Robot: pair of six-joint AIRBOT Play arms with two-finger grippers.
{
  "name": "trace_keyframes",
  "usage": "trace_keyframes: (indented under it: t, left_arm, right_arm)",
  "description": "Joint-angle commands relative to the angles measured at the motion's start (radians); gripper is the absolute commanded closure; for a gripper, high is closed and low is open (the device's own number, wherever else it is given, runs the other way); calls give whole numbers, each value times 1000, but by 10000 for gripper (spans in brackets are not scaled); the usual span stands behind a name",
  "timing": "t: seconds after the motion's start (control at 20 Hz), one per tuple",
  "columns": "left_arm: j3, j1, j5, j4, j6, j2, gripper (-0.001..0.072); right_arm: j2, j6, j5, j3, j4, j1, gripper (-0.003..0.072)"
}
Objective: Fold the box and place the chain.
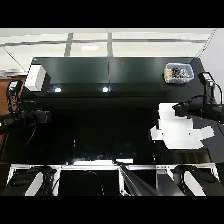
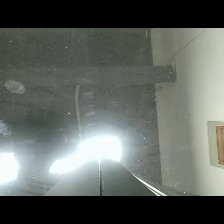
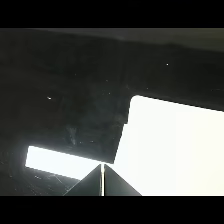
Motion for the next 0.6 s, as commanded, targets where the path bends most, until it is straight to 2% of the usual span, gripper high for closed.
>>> trace_keyframes:
  t: [0.0,0.55]
  left_arm:
    - [0,-1,0,0,0,1,685]
    - [0,-1,23,-4,0,0,685]
  right_arm:
    - [0,0,0,0,0,0,667]
    - [-1,0,0,0,1,0,668]
